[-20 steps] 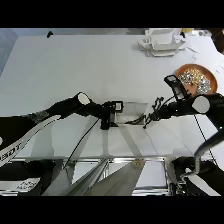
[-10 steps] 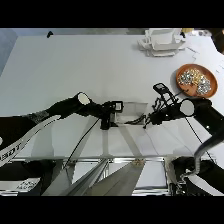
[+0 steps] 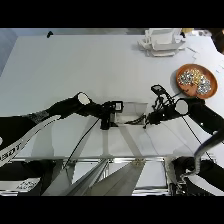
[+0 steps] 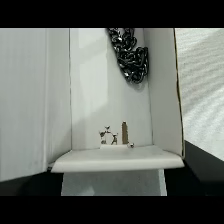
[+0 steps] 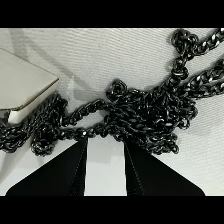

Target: Fold the box and place the chain.

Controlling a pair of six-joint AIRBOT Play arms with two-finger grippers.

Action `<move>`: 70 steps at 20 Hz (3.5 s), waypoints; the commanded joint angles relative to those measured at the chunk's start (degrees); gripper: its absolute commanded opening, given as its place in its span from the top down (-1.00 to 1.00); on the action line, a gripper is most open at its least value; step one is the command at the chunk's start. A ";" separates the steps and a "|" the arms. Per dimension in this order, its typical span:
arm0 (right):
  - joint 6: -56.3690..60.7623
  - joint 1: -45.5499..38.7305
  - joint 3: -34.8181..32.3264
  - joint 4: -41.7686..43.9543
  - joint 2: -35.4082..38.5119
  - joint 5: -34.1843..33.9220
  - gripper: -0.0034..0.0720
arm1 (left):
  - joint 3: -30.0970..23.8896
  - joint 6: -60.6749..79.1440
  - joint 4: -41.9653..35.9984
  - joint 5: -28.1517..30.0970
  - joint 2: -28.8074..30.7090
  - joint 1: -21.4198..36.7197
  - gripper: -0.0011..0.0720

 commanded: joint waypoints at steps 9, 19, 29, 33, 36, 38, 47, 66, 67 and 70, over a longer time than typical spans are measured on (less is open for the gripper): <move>1.70 0.07 -0.07 -1.29 -2.10 -0.96 0.46 | -0.04 0.02 0.00 0.02 0.02 0.02 0.23; 1.68 0.04 -0.04 -1.05 0.52 1.16 0.87 | -0.04 0.02 0.00 0.02 0.02 0.02 0.23; 1.66 0.04 3.13 0.79 24.41 7.82 0.87 | -0.04 0.00 0.00 0.02 0.02 0.02 0.23; 1.42 0.04 13.73 4.79 25.79 11.04 0.87 | -0.04 0.02 0.00 0.02 0.02 0.02 0.23; 1.01 0.04 21.22 8.63 25.79 11.63 0.87 | -0.04 0.00 0.00 0.02 0.02 0.02 0.23; 0.98 0.07 24.55 11.23 25.79 11.74 0.87 | -0.04 0.02 0.00 0.02 0.02 0.02 0.23; -10.29 0.07 27.08 28.20 25.70 11.17 0.87 | -0.04 0.00 0.00 0.02 0.02 0.02 0.23; -11.82 11.82 19.28 20.17 13.92 11.63 0.87 | -0.04 0.02 0.00 0.02 0.02 0.02 0.23; -11.85 11.82 17.57 20.17 13.92 9.46 0.87 | -0.04 0.02 0.00 0.00 0.02 0.02 0.23; -11.87 11.82 12.92 20.17 13.09 5.05 0.87 | -0.04 0.00 0.00 0.02 0.02 0.02 0.23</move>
